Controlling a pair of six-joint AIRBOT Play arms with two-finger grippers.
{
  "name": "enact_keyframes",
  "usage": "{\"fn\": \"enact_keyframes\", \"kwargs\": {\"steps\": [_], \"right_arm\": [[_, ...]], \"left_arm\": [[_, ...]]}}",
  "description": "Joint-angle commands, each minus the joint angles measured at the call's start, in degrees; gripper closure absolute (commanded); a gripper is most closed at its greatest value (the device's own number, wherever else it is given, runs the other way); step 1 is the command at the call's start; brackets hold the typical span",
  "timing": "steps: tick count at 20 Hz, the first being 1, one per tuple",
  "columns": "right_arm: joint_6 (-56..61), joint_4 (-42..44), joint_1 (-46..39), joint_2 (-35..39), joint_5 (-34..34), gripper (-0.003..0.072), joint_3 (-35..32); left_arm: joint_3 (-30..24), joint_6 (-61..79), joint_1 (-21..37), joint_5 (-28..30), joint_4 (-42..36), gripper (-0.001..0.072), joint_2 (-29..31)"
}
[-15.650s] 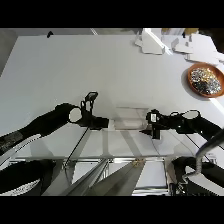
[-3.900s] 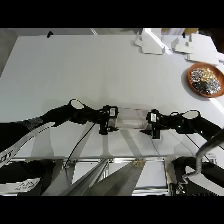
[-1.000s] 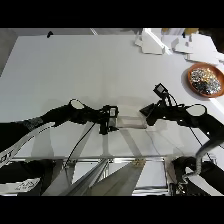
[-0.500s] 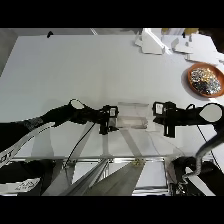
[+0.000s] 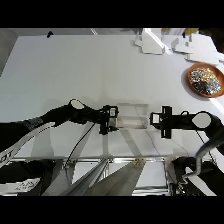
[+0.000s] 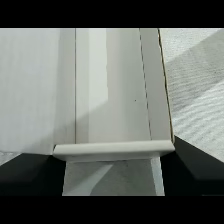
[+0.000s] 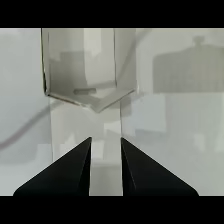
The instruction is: Fold the box and place the chain.
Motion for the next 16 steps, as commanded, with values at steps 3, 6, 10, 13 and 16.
{"fn": "enact_keyframes", "kwargs": {"steps": [3, 6, 10, 13, 16], "right_arm": [[-9.0, 9.8, 1.5, -6.3, -2.8, 0.0515, -0.5], [-9.2, 11.8, 4.1, -8.5, -3.5, 0.0534, -0.5], [-9.2, 19.1, 5.6, -11.1, -6.6, 0.0531, -0.5], [-9.3, 22.2, 5.6, -11.8, -7.0, 0.0429, -0.5], [-9.0, 21.8, 5.6, -11.9, -7.0, 0.0322, -0.5]], "left_arm": [[0.0, 0.0, 0.0, -0.1, 0.0, 0.0574, 0.0], [0.0, 0.0, 0.0, -0.1, 0.0, 0.0574, 0.0], [0.0, 0.0, 0.0, -0.1, 0.0, 0.0575, 0.0], [0.0, 0.0, 0.0, -0.1, 0.0, 0.0574, 0.0], [0.0, 0.0, 0.0, -0.1, 0.0, 0.0574, 0.0]]}}
